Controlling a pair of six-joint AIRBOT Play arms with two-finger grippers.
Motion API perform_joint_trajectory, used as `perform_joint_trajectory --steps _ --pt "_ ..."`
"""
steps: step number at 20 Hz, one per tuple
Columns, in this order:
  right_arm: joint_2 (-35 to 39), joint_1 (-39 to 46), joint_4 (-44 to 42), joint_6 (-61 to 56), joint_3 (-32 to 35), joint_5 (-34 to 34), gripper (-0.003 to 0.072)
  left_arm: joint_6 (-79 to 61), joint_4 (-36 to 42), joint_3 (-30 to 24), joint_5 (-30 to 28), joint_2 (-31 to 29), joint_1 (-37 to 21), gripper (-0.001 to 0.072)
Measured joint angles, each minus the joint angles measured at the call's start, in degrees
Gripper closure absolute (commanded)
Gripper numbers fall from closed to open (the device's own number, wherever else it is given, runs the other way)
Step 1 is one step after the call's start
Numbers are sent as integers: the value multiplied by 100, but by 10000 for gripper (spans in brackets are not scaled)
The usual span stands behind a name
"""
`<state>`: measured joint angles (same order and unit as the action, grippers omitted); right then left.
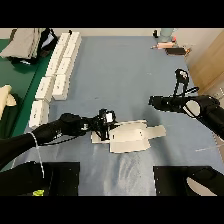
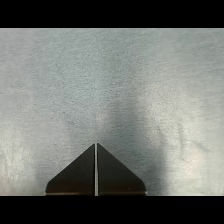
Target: Fold the box.
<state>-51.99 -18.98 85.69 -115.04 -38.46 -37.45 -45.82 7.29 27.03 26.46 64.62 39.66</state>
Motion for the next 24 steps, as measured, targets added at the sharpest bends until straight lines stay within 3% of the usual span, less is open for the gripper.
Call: perform_joint_trajectory --steps 18,21,24 --pt "0 0 2 7 0 -90 668 632 -866 90 376 186 -2 695" --pt "0 0 2 44 0 -306 680 643 -892 76 396 201 -7 695" --pt "22 0 2 50 0 -984 685 645 -898 66 400 208 -2 695"
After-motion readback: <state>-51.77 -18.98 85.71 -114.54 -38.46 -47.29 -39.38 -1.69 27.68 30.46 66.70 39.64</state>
